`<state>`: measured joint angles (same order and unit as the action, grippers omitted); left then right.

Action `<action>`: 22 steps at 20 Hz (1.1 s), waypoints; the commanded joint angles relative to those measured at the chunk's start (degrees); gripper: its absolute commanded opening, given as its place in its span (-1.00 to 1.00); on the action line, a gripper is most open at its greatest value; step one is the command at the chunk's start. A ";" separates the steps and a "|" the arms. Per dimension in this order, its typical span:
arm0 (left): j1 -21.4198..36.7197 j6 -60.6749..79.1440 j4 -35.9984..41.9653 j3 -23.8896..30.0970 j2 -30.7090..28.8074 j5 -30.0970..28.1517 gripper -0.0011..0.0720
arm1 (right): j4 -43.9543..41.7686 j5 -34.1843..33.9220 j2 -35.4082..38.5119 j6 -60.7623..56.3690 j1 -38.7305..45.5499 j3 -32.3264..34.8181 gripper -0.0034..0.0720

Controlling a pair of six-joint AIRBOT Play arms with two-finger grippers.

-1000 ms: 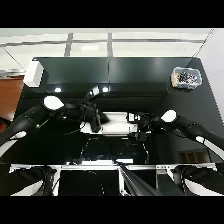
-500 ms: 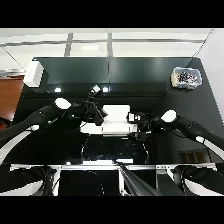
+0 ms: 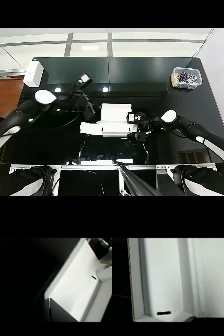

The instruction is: Fold the box and place the chain.

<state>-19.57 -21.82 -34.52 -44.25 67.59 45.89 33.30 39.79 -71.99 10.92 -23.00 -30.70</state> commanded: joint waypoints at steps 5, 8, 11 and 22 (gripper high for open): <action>3.54 10.32 -15.45 10.75 -9.29 11.96 0.97 | -0.02 -0.02 -0.02 0.00 -0.02 0.00 -0.27; -0.76 19.96 -16.17 11.93 -7.23 3.23 0.97 | 0.00 -0.02 -0.02 0.00 -0.02 0.00 -0.27; -5.29 20.81 -14.97 10.95 -3.72 -2.08 0.97 | 0.00 -0.02 -0.02 0.00 -0.02 0.00 -0.27; -5.66 31.21 -2.71 8.61 2.95 2.82 -0.36 | 0.00 -0.02 -0.02 0.00 -0.02 0.00 -0.27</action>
